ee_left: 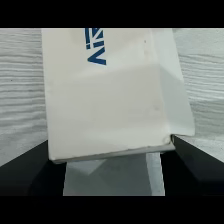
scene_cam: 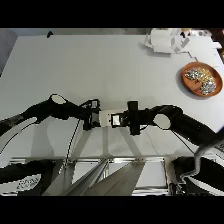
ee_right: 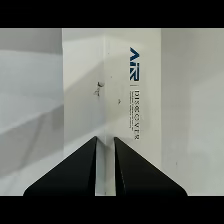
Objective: Fold the box and place the chain.
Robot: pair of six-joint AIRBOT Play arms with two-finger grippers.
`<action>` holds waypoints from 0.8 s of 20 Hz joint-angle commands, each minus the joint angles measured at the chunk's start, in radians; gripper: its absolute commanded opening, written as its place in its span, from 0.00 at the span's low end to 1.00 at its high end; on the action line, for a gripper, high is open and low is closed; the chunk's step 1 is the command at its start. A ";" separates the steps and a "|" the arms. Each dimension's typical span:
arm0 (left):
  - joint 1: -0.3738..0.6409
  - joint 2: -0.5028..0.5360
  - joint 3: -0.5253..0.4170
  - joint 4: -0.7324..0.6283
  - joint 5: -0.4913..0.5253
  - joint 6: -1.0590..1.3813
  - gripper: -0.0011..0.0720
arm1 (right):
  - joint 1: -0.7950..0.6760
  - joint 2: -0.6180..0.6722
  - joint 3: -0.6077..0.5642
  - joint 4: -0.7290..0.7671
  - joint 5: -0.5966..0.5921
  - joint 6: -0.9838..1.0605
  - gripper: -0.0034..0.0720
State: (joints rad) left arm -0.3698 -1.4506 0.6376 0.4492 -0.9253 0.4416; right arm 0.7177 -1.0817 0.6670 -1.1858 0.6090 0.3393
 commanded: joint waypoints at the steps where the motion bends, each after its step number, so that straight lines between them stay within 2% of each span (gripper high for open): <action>1: 0.000 0.001 0.000 0.004 -0.006 0.003 0.30 | 0.000 0.014 0.000 -0.013 -0.046 0.000 0.15; 4: 0.000 0.001 0.000 0.004 -0.006 0.003 0.30 | 0.000 0.014 0.000 -0.014 -0.071 0.000 0.12; 16: 0.000 0.001 0.000 0.004 -0.006 0.003 0.30 | 0.000 0.014 0.000 0.002 -0.142 0.031 0.12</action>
State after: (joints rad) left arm -0.3687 -1.4506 0.6380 0.4526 -0.9283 0.4446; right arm 0.7166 -1.0672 0.6670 -1.1957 0.4698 0.3626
